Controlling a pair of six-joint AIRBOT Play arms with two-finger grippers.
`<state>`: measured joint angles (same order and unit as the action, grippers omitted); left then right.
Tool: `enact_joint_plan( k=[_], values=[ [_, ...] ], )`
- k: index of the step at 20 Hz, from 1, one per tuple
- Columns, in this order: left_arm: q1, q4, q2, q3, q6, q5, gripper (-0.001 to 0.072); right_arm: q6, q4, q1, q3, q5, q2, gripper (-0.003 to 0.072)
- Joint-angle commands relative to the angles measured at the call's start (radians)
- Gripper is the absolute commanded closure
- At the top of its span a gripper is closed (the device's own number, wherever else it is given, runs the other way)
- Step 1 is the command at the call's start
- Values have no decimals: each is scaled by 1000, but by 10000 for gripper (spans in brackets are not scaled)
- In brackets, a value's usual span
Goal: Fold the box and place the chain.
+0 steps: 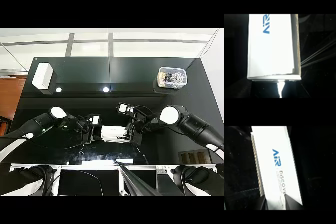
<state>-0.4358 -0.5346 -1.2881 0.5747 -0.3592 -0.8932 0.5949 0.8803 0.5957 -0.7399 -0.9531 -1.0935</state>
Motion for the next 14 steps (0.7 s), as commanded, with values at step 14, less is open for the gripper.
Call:
enact_joint_plan(
  k=[14],
  values=[
    [0, 0, -1, 1, 0, 2, 255, 6, 1, 1, 0, -11, 0, 403]
  ],
)
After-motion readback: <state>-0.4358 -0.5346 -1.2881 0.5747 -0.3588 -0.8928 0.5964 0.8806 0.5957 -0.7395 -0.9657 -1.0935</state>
